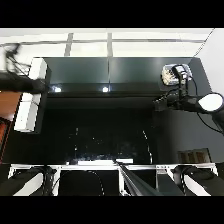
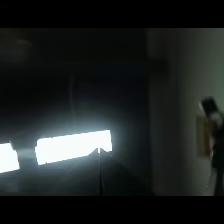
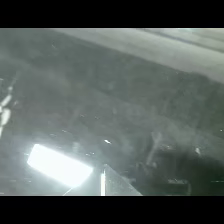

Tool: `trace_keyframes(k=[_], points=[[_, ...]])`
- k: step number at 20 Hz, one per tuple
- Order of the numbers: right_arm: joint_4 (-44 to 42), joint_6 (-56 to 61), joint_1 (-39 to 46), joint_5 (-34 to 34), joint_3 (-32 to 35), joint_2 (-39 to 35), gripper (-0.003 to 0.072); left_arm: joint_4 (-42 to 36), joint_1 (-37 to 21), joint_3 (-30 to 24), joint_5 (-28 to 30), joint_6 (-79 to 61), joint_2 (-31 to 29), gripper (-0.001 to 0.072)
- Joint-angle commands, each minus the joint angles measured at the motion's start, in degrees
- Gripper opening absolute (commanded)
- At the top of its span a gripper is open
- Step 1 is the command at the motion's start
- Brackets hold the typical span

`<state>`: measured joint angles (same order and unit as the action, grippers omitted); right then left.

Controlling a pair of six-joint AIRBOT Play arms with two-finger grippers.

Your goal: Fold the box and place the chain.

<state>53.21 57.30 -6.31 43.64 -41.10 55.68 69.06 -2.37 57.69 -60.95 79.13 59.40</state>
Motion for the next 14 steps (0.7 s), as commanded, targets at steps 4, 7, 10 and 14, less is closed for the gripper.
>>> trace_keyframes(k=[4, 7, 10, 14], points=[[3.9, 0.5, -1.6, -2.7, 0.0, 3.6, 0.0015, 2.3, 16.1, -24.7, 19.9, 1.3, -18.4, 0.0027], [3.9, 0.5, -1.6, -2.7, 0.0, 3.6, 0.0015, 2.3, 16.1, -24.8, 20.3, 1.3, -19.5, 0.0027], [3.9, 0.5, -1.6, -2.7, 0.0, 3.6, 0.0015, 2.3, 16.1, -24.8, 20.3, 1.3, -19.4, 0.0027], [3.9, 0.5, -1.6, -2.7, 0.0, 3.6, 0.0015, 2.3, 16.1, -24.8, 20.3, 1.3, -19.3, 0.0027]])
